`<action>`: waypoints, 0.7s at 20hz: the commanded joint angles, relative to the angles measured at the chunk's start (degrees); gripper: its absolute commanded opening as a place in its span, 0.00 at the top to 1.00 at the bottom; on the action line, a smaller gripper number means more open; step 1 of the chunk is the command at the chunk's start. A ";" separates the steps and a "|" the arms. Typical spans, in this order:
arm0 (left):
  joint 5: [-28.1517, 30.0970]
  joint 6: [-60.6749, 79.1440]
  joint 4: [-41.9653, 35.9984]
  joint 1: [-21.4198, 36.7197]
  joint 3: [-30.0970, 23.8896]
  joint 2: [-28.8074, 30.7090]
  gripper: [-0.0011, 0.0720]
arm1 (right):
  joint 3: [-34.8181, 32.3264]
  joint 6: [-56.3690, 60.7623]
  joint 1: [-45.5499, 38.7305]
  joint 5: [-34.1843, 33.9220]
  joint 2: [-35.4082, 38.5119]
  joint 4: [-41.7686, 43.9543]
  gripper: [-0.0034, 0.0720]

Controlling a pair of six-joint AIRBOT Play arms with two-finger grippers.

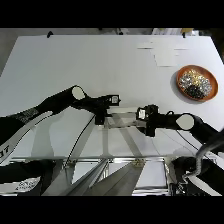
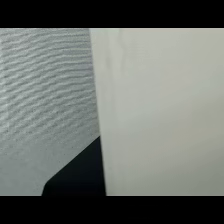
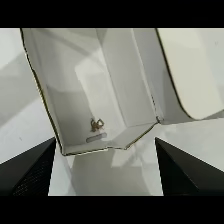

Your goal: Fold the box and place the chain.

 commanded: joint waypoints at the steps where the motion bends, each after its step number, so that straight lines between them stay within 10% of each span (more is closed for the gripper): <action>1: 0.04 0.02 0.02 0.00 0.00 0.07 0.97 | 0.70 -5.09 -3.26 3.54 -1.95 4.68 0.07; 14: 0.02 0.02 0.02 0.00 0.00 0.07 0.97 | 6.12 -12.04 -4.26 8.46 -10.56 8.70 0.07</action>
